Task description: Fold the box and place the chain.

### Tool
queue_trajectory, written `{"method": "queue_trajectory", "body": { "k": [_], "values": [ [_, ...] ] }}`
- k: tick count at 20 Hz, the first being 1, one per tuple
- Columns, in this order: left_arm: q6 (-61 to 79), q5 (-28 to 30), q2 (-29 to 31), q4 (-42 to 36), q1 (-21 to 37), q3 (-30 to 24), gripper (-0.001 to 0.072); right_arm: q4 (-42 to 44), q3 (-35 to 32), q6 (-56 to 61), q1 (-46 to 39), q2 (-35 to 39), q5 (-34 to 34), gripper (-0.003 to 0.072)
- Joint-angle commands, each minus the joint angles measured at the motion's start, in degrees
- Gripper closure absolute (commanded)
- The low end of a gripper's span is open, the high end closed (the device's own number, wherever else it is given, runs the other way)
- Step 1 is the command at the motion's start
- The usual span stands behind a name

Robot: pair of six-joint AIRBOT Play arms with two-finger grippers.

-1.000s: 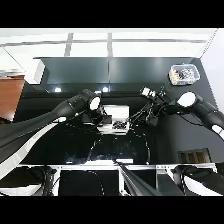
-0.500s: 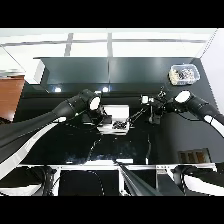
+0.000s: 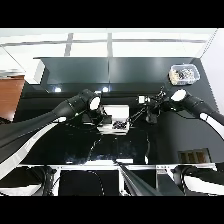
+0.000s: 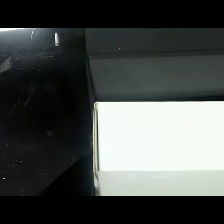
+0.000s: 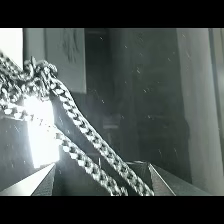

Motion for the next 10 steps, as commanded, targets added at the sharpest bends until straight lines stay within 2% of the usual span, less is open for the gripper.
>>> {"method": "queue_trajectory", "body": {
  "k": [1, 5, 6, 7, 8, 10],
  "values": [
    [0.0, 0.0, 0.0, 0.0, 0.0, 0.0, 0.0682, 0.3, 0.1, 0.0, 2.2, -1.3, -1.6, -0.0016],
    [0.0, 0.0, 0.0, 0.0, 0.0, 0.0, 0.0682, -2.8, 0.1, 2.9, 2.4, -1.4, -1.5, -0.0014],
    [0.0, 0.0, 0.0, 0.0, 0.0, 0.0, 0.0682, -4.1, 0.1, 4.5, 2.4, -1.3, -0.9, 0.0139],
    [0.0, 0.0, 0.0, 0.0, 0.0, 0.0, 0.0682, -5.2, 0.1, 4.9, 2.4, -1.0, 0.7, 0.0418],
    [0.0, 0.0, 0.0, 0.0, 0.0, 0.0, 0.0682, -6.1, 0.1, 5.0, 2.4, -0.6, 2.5, 0.0608],
    [0.0, 0.0, 0.0, 0.0, 0.0, 0.0, 0.0682, -7.6, 0.1, 8.1, 2.4, 0.7, 3.6, 0.0631]
  ]
}}
